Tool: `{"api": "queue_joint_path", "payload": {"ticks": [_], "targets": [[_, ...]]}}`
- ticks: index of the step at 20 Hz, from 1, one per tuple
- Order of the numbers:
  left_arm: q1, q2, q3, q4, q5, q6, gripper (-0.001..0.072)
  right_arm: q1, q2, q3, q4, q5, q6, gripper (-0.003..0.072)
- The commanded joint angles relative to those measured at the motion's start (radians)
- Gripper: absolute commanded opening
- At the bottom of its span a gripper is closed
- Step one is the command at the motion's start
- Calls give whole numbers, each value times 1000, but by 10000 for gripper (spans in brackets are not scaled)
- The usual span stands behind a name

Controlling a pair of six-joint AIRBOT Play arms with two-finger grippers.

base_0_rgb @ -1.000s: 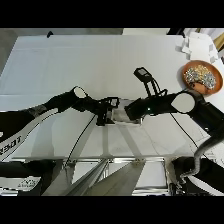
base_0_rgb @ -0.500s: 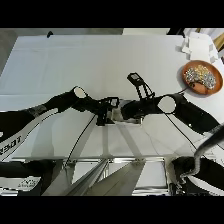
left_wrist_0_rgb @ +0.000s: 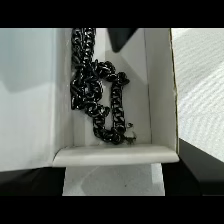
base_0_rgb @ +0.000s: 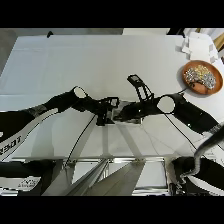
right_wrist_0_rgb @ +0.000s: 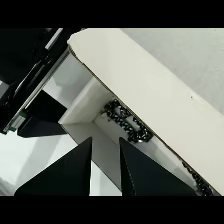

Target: Fold the box and place the chain.

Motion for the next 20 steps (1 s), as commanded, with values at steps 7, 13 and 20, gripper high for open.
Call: {"api": "queue_joint_path", "payload": {"ticks": [7,13,20], "targets": [[1,1,0,0,0,0,391,0,219,0,-45,82,6,165],[1,1,0,0,0,0,391,-91,406,0,-297,217,133,151],[1,1,0,0,0,0,391,-488,359,-1,-421,250,133,154]]}}
